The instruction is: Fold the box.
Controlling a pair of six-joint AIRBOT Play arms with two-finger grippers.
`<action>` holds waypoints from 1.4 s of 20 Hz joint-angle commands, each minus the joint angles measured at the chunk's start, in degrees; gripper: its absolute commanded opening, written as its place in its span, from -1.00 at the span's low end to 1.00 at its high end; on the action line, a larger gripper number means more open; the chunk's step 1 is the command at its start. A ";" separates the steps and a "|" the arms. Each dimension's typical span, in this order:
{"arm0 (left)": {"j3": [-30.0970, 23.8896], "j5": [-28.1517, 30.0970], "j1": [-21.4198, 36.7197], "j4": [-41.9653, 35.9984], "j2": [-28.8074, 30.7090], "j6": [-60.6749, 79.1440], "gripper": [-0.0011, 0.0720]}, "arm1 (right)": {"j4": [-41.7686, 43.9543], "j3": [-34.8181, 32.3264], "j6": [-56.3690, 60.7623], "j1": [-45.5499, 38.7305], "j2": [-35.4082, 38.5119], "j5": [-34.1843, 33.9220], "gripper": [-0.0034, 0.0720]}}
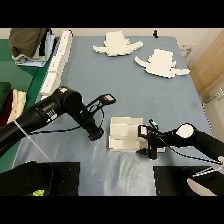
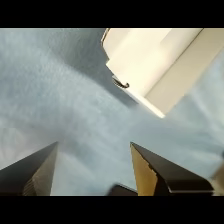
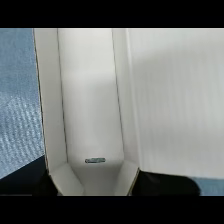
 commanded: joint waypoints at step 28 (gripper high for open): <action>-27.02 30.42 2.75 -48.68 0.98 78.05 0.94 | 0.00 0.02 0.00 -0.02 0.04 0.00 0.43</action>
